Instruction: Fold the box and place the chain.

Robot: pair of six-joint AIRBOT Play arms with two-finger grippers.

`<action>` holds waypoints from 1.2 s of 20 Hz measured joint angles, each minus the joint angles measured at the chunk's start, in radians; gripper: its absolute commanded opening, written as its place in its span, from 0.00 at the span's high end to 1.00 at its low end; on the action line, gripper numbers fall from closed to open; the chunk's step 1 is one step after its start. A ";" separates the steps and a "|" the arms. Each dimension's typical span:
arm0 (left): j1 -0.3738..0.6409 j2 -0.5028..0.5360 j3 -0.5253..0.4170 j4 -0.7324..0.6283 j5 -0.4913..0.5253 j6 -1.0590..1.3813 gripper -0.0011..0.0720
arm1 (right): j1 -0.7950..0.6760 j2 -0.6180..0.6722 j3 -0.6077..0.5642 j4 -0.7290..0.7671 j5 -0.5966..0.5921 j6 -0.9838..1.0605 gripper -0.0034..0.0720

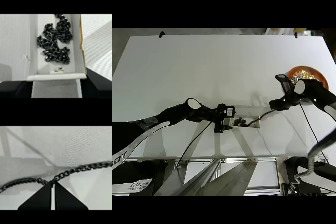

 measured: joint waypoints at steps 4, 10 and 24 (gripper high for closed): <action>0.000 0.000 0.000 0.000 0.000 0.000 0.78 | 0.045 0.194 0.000 -0.005 0.070 -0.014 0.94; 0.000 0.000 0.000 0.000 0.000 0.000 0.78 | 0.142 0.472 0.000 0.111 0.171 -0.021 0.94; 0.000 0.000 0.000 0.000 0.000 0.000 0.78 | 0.443 0.495 -0.087 0.351 -0.095 0.055 0.70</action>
